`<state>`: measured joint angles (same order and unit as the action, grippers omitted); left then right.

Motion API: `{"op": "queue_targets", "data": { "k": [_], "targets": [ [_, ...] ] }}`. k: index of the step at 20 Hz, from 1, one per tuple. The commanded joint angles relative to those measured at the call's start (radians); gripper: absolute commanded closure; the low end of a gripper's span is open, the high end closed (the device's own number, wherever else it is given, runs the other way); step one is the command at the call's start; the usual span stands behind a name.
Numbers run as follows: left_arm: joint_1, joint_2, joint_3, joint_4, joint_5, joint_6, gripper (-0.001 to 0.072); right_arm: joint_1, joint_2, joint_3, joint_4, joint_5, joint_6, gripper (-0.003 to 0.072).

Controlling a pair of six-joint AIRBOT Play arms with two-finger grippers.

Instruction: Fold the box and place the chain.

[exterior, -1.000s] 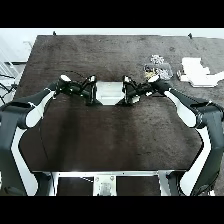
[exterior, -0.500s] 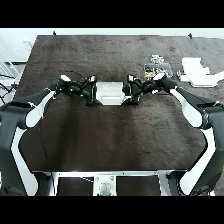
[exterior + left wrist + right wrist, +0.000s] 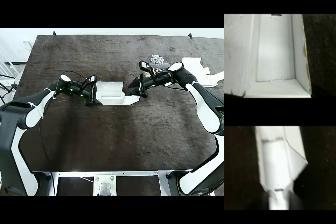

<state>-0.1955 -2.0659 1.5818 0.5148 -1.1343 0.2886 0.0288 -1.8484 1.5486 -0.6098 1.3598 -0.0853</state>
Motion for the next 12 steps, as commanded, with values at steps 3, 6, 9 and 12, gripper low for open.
{"op": "queue_targets", "data": {
  "k": [3, 6, 9, 12],
  "targets": [
    [0.001, -0.001, 0.0, 0.0, 0.001, 0.0, 0.0262, 0.056, 0.015, -0.004, 0.158, 0.085, 0.033, 0.0673],
    [0.001, -0.001, 0.0, 0.0, 0.001, 0.0, 0.0262, 0.094, 0.014, -0.009, 0.161, -0.071, 0.061, 0.0673],
    [0.001, -0.001, 0.0, 0.0, 0.001, 0.0, 0.0262, 0.107, 0.012, -0.009, 0.162, -0.299, 0.14, 0.0673],
    [0.001, -0.001, 0.0, 0.0, 0.001, 0.0, 0.0262, 0.107, 0.003, -0.008, 0.165, -0.414, 0.192, 0.0673]
  ]
}}
